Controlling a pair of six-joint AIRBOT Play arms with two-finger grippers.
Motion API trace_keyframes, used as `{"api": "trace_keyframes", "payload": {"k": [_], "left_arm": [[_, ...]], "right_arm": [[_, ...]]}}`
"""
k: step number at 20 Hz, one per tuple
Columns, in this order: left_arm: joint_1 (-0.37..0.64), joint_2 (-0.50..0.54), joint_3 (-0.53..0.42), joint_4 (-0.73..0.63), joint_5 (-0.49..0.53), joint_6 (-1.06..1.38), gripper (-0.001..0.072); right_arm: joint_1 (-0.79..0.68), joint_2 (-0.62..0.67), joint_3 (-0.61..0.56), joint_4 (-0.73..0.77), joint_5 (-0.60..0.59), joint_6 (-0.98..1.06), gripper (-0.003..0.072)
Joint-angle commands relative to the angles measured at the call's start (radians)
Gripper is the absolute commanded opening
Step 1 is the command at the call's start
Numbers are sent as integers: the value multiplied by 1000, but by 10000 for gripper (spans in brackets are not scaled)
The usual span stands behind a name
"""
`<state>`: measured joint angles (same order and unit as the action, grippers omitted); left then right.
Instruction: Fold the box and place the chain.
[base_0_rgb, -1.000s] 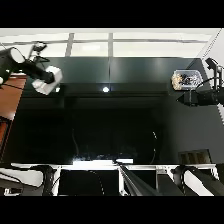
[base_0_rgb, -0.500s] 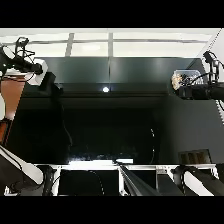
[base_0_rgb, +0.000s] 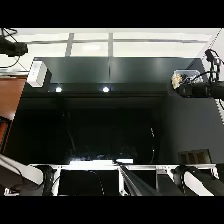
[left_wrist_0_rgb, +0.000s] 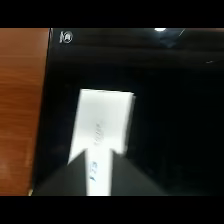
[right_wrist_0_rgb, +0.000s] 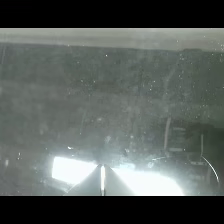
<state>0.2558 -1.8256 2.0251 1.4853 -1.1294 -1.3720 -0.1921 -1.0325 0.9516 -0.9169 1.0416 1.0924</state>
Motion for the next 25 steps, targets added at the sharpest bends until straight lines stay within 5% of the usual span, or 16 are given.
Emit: {"api": "trace_keyframes", "payload": {"k": [1, 6, 9, 12, 25], "left_arm": [[-29, 318, -327, -136, 65, -84, 25], [-188, 873, -1149, -188, 423, 32, 26], [-205, 1052, -1391, -183, 483, 11, 26], [-199, 1134, -1451, -163, 475, 10, 26], [-199, 1128, -1452, -166, 472, 10, 26]], "right_arm": [[8, 3, 1, -8, -8, -23, 11], [42, 126, -208, -15, -497, -141, 11], [30, 125, -256, -67, -503, -142, 13], [30, 125, -256, -68, -500, -142, 13], [30, 125, -256, -68, -500, -142, 13]]}}
